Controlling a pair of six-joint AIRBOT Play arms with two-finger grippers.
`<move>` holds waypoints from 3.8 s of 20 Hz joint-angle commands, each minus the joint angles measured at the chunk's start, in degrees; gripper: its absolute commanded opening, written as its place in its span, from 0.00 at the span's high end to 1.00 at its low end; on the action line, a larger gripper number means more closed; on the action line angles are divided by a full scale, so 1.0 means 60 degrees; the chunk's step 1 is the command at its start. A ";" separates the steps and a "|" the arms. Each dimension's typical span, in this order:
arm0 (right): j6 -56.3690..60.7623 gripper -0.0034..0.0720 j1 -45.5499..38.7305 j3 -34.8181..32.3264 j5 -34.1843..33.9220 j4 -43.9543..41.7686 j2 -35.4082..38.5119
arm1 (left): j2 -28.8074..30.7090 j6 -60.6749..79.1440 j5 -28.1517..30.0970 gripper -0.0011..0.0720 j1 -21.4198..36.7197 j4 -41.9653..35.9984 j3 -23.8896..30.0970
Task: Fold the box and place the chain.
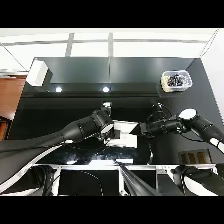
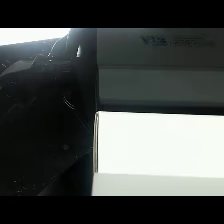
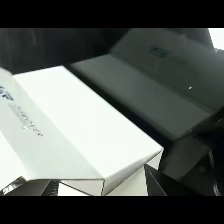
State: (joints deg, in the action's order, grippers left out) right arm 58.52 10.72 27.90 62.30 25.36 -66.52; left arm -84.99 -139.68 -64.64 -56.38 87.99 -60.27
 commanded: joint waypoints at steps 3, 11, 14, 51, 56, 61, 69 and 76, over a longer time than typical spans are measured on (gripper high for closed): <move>0.0229 0.16 0.0058 0.0182 -0.0608 0.0073 -0.0004 | -0.0007 -0.0004 0.0004 0.95 0.0007 0.0007 0.0000; 0.0816 0.16 -0.2200 0.1756 0.1490 0.3228 0.0004 | -0.0007 -0.0004 0.0007 0.95 0.0007 0.0004 0.0000; 0.0863 0.32 -0.3971 0.1814 0.2171 0.4503 0.0007 | -0.0007 -0.0004 0.0004 0.95 0.0007 0.0004 0.0000; 0.0251 0.34 0.0495 -0.0357 -0.0357 0.0342 0.0004 | -0.0007 0.0000 -0.0033 0.95 0.0007 0.0004 0.0000; 0.1486 0.23 0.1282 0.0127 -0.0503 0.1399 0.0004 | -0.0007 -0.0004 -0.0029 0.95 0.0007 0.0004 0.0000; 0.5657 0.28 0.2820 0.1107 -0.1228 0.4335 0.0004 | -0.0007 0.0000 -0.0029 0.95 0.0007 0.0004 0.0000; 1.2112 0.30 0.5905 0.2353 -0.1162 0.9661 0.0000 | -0.0007 -0.0004 -0.0022 0.95 0.0007 0.0004 0.0000; 1.3402 0.30 0.5992 0.2353 -0.0812 0.9683 -0.0091 | -0.0007 -0.0004 0.0004 0.95 0.0007 0.0004 0.0000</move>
State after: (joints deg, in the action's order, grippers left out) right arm 133.67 46.04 41.80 56.77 82.08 -66.83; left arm -84.99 -139.70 -64.69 -56.38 87.99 -60.27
